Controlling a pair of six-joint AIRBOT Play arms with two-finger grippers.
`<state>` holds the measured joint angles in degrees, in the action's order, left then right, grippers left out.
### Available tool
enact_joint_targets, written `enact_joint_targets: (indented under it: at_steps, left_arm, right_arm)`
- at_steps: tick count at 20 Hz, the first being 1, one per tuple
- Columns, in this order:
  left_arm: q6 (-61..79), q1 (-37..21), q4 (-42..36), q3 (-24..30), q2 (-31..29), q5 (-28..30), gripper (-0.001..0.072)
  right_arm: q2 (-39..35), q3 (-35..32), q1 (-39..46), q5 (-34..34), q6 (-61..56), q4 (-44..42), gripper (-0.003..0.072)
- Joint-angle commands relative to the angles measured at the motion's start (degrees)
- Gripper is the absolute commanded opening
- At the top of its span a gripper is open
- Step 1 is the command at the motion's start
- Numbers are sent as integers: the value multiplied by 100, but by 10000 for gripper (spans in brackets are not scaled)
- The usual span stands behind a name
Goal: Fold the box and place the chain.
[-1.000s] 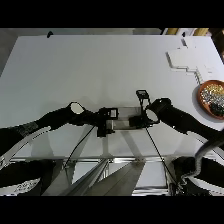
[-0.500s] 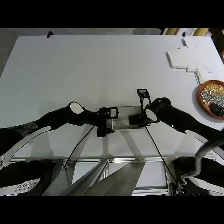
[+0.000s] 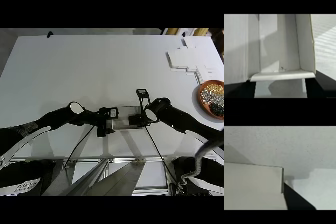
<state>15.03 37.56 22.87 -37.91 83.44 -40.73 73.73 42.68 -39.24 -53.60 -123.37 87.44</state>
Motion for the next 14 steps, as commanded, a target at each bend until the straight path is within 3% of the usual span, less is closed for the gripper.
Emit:
enact_joint_targets:
  at_steps: [1, 6, 9, 12, 14]
  left_arm:
    - [17, 4, 7, 2, -2, -2, 334]
    - [17, 4, 7, 2, -2, -2, 334]
    - [17, 4, 7, 2, -2, -2, 334]
    - [17, 4, 7, 2, -2, -2, 334]
    - [17, 4, 7, 2, -2, -2, 334]
  right_arm:
    - [2, 4, -4, -50, 68, -4, 14]
    - [-138, 7, -2, -282, 907, 26, 24]
    - [-590, 7, -2, -431, 1626, 127, 180]
    - [-1220, 7, -2, -756, 2177, 127, 215]
    - [-1655, 13, -2, -726, 2229, 129, 398]
